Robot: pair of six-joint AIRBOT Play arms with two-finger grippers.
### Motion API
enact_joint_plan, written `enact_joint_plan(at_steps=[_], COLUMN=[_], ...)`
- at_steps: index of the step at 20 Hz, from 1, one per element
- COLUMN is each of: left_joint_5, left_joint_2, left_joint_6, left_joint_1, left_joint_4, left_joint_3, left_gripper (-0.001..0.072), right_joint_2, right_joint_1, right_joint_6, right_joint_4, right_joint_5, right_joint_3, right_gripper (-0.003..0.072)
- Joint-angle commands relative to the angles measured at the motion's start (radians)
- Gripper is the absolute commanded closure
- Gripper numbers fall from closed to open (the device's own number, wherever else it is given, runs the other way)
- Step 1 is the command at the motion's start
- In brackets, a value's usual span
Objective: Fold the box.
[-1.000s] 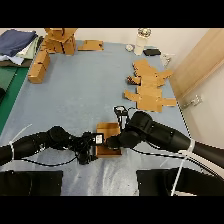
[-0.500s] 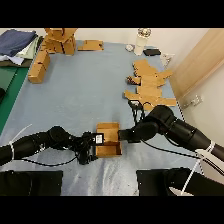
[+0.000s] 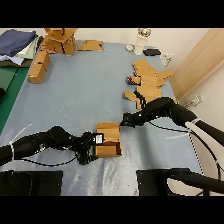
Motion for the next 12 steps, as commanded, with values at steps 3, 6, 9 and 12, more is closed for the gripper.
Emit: enact_joint_plan(at_steps=[3,6,9,12], left_joint_5=[0.001,0.000,0.000,0.000], left_joint_2=[0.000,0.000,0.000,0.000], left_joint_6=[0.000,0.000,0.000,0.000], left_joint_1=[0.000,0.000,0.000,0.000], left_joint_4=[0.000,0.000,0.000,0.000], left_joint_3=[0.000,0.000,0.000,0.000], left_gripper=[0.0247,0.0247,0.0246,0.0246], right_joint_2=[-0.154,-0.117,-0.065,0.019], right_joint_1=[-0.005,0.082,0.152,0.178], right_joint_6=[-0.490,-0.515,-0.514,-0.504], right_joint_4=[0.319,0.309,0.267,0.215], right_joint_5=[-0.334,-0.350,-0.354,-0.299], right_joint_3=[0.026,0.026,0.026,-0.014], right_gripper=[0.0686,0.0684,0.0684,0.0684])
